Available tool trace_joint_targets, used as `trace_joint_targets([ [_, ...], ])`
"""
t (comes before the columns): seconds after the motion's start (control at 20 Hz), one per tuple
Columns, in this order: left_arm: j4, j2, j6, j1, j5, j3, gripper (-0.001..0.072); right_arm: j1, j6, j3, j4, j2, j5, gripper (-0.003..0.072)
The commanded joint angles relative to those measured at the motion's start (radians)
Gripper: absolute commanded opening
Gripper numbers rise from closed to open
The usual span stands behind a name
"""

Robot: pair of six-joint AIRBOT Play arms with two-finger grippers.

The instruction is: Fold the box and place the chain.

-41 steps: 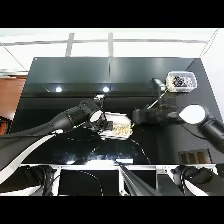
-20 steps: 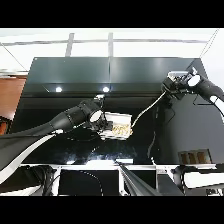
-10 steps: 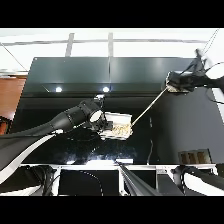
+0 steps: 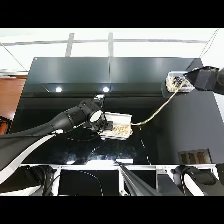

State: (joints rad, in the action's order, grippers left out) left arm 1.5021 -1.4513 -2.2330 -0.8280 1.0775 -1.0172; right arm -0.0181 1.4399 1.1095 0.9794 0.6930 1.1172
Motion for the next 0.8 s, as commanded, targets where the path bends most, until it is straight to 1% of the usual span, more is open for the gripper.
trace_joint_targets([
  [0.0, 0.000, 0.000, 0.000, 0.000, 0.000, 0.000, 0.0031, -0.042, -0.059, 0.006, -0.185, -0.061, 0.015, 0.0011],
  [0.1, 0.000, 0.000, 0.000, 0.000, 0.000, 0.000, 0.0031, -0.042, -0.075, 0.011, -0.272, -0.061, -0.001, 0.0011],
  [0.2, 0.000, 0.000, 0.000, 0.000, 0.000, 0.000, 0.0031, -0.050, -0.074, 0.006, -0.296, -0.058, 0.048, 0.0012],
  [0.3, 0.000, 0.000, 0.000, 0.000, 0.000, 0.000, 0.0030, -0.091, -0.070, -0.011, -0.296, -0.058, 0.075, 0.0012],
  [0.5, 0.000, 0.000, 0.000, 0.000, 0.000, 0.000, 0.0031, -0.220, -0.058, -0.039, -0.298, -0.045, 0.063, 0.0011],
  [0.6, 0.000, 0.000, 0.000, 0.000, 0.000, 0.000, 0.0031, -0.281, -0.057, -0.040, -0.296, -0.032, 0.034, 0.0011],
  [0.75, 0.000, 0.000, 0.000, 0.000, 0.000, 0.000, 0.0031, -0.326, -0.057, -0.040, -0.295, -0.016, -0.010, 0.0011],
])
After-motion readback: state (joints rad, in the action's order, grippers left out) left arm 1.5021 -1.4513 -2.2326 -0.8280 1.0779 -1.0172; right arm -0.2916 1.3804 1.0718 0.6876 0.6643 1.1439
